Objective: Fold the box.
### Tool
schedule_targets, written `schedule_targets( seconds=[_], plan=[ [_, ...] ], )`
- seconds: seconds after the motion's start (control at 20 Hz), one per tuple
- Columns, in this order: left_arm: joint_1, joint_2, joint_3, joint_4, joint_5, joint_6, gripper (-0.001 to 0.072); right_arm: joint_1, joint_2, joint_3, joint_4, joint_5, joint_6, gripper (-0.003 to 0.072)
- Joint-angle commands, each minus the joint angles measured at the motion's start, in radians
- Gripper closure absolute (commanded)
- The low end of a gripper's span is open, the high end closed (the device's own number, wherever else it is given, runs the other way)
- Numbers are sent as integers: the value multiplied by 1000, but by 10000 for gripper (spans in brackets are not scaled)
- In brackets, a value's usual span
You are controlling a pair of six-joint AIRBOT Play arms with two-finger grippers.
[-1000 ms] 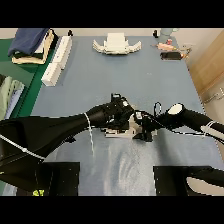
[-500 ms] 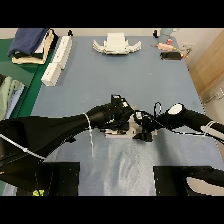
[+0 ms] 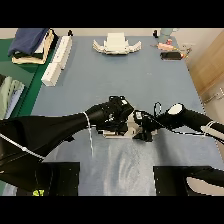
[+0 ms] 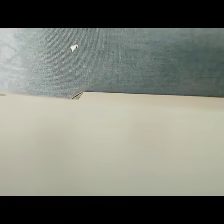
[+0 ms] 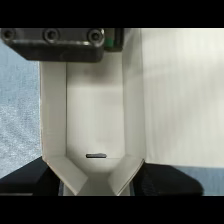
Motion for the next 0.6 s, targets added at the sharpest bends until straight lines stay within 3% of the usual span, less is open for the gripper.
schedule_targets(
  seconds=[0.0,0.15,0.55],
  plan=[
    [25,1,12,-82,-18,55,7,0,0,0,1,0,0,124],
    [45,1,48,-112,-40,91,7,0,0,0,0,0,0,124],
    [84,1,102,-124,-234,172,7,0,0,0,1,0,0,124]
  ],
)
